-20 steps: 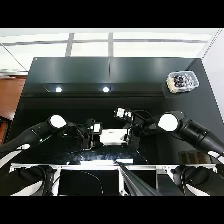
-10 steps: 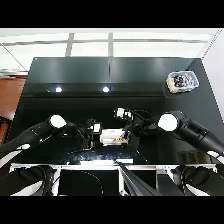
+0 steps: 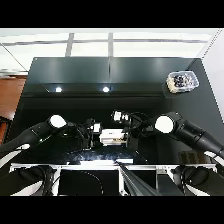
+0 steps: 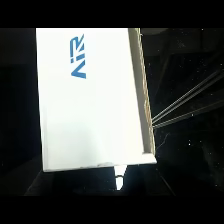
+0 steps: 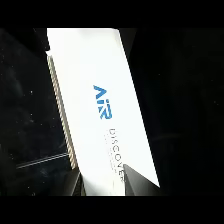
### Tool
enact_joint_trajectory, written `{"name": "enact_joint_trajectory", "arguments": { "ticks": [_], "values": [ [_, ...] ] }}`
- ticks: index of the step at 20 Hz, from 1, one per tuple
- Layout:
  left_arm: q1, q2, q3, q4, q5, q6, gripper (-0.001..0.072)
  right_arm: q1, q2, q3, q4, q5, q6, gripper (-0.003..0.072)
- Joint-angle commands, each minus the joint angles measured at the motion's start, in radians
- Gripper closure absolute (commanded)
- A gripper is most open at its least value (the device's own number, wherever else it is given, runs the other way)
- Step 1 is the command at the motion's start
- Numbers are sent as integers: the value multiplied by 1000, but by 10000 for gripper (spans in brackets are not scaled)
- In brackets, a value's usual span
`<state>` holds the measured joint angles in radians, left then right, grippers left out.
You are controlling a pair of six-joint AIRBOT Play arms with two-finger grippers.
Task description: Fold the box and place the chain.
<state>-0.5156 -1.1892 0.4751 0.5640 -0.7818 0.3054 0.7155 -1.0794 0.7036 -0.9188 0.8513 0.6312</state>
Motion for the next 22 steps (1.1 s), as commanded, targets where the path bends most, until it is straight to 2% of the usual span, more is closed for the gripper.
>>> {"name": "enact_joint_trajectory", "arguments": {
  "ticks": [1, 11, 22],
  "values": [
    [0, 0, 1, 0, 0, 1, 243, 3, -2, 0, -3, 1, 2, 414],
    [0, 0, 1, 0, 0, 1, 243, 3, -1, 0, -43, 61, 43, 415],
    [0, 0, 1, 0, -3, 1, 243, 3, 17, 2, -43, 52, 46, 412]
  ]
}}
